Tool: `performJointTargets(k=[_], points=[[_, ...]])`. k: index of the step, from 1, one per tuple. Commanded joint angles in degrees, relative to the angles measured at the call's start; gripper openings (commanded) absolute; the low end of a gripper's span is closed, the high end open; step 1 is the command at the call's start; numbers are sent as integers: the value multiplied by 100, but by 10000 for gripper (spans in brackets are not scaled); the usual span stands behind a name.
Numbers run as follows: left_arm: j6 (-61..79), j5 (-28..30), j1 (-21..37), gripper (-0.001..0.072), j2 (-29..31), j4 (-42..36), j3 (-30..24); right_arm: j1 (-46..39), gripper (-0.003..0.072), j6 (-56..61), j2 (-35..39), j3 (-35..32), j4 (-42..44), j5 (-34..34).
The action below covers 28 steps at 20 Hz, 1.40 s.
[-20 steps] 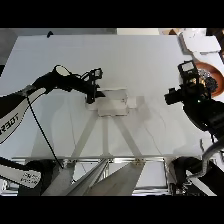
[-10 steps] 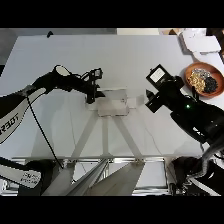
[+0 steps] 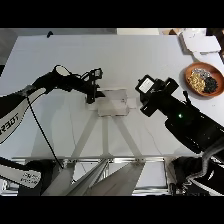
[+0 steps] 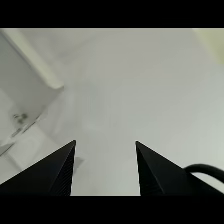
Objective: Fold the box and place the chain.
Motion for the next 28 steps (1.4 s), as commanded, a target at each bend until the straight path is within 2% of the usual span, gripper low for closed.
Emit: performJointTargets(k=[1, 4, 6, 9, 12, 14, 16, 20, 22, 23, 25, 28], points=[[0, 2, -4, 11, -4, 0, -4, 74, 408, 2911, 2, 2, -1845, -101], [0, 2, -4, 11, -4, 0, -4, 72, 408, 5628, 2, 2, -2846, -398], [0, 2, -4, 11, -4, 0, -4, 72, 409, 7012, 0, 0, -3519, -494], [0, 2, -4, 11, -4, 0, -4, 74, 409, 8155, 2, -17, -4592, -428], [0, 2, -2, 11, -4, 0, -4, 72, 409, 9003, 2, -133, -6050, 98], [0, 2, -2, 11, -4, 0, -4, 66, 409, 9442, 2, -138, -6996, 809], [0, 2, -4, 11, -4, 0, -4, -28, 408, 10229, 2, -138, -8048, 1880], [0, 2, -4, 11, -4, 0, -4, -997, 409, 12909, 2, -138, -9704, 4874], [0, 2, -4, 11, -4, 0, -4, -1768, 410, 14393, -4, -138, -11134, 6266], [0, 2, -4, 11, -4, 0, -4, -2035, 411, 14782, -11, -138, -11735, 6679], [0, 2, -4, 11, -4, 2, -4, -2450, 411, 14646, -11, -140, -12343, 7071], [0, 2, -4, 11, -4, 2, -4, -2553, 409, 13348, -13, -302, -12434, 7093]])
